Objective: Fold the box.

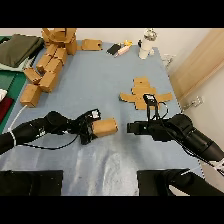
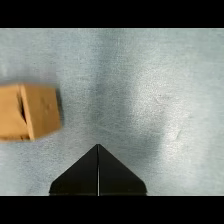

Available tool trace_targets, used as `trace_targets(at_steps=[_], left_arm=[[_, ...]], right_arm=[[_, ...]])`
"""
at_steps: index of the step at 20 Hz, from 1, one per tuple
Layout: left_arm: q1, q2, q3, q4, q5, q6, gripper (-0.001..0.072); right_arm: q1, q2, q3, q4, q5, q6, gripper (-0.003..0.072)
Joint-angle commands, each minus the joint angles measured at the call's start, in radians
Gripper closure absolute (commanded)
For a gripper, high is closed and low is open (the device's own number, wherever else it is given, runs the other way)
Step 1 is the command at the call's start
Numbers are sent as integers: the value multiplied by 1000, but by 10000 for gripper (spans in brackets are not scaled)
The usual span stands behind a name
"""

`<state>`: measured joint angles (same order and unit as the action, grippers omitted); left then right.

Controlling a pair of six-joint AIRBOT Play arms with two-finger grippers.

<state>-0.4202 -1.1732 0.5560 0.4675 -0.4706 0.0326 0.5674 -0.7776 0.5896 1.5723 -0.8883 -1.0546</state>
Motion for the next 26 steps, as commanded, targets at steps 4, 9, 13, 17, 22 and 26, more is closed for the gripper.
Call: trace_targets(at_steps=[4, 9, 13, 17, 22, 26], left_arm=[[192, 27, 0, 2, 183, -245, 179], [521, 28, 0, 8, 69, -290, 179], [752, 28, 0, 168, -65, -380, 180], [858, 27, 0, 259, -48, -454, 180], [864, 27, 1, 258, 63, -479, 180], [864, -2, 8, 242, 135, -506, 180]], right_arm=[[0, 0, 1, -5, 0, 0, 683], [0, 0, 1, -5, -2, 0, 683], [0, 0, 1, -5, -2, 0, 682], [0, 0, 1, -5, -1, 1, 683], [0, 0, 1, -5, -1, 19, 683], [0, 0, 1, -4, 2, 19, 683]])
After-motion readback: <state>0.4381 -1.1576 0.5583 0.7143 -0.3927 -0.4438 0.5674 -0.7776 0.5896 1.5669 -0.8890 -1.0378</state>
